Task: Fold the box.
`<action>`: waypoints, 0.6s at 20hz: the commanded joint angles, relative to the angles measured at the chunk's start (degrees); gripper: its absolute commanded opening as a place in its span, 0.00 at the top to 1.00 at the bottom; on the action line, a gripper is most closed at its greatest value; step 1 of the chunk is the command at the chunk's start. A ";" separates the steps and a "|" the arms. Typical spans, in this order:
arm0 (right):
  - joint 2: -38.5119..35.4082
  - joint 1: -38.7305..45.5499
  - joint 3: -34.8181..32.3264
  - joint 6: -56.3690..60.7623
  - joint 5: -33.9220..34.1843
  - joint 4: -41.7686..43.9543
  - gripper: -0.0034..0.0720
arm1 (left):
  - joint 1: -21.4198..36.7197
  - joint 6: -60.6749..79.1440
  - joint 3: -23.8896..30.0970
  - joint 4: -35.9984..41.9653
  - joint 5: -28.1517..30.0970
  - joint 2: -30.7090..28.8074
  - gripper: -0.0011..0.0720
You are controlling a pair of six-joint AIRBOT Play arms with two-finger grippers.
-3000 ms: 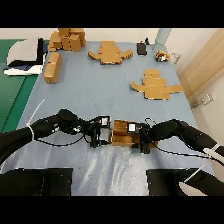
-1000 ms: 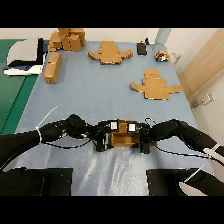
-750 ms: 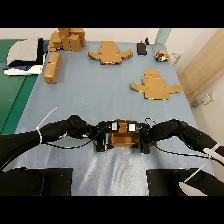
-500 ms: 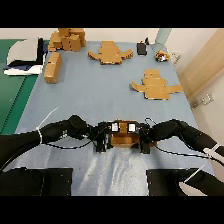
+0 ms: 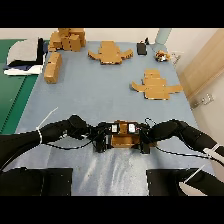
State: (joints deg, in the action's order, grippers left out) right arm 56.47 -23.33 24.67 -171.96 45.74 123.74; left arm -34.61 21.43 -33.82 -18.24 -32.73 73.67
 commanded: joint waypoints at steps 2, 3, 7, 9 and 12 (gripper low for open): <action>0.00 0.00 0.02 -0.02 -0.22 0.04 0.28 | -0.02 -0.02 -0.04 0.22 -0.26 0.04 0.24; 0.00 0.00 0.02 0.00 -0.22 0.04 0.28 | -0.04 -0.02 -0.07 0.24 -0.26 0.02 0.23; 0.00 0.00 0.02 0.00 -0.22 0.04 0.28 | -0.07 -4.00 -1.25 0.11 -0.17 0.04 0.04; 0.00 0.00 0.02 0.00 -0.22 0.04 0.28 | -0.07 -4.63 -1.60 -1.36 -0.26 0.04 0.03; 0.00 0.00 0.02 0.00 -0.22 0.04 0.28 | -0.20 -5.40 -1.57 -2.27 -0.46 0.04 0.03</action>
State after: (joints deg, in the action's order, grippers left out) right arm 56.47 -23.33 24.69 -171.94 45.15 123.81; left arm -34.72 17.52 -35.18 -19.44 -33.41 73.67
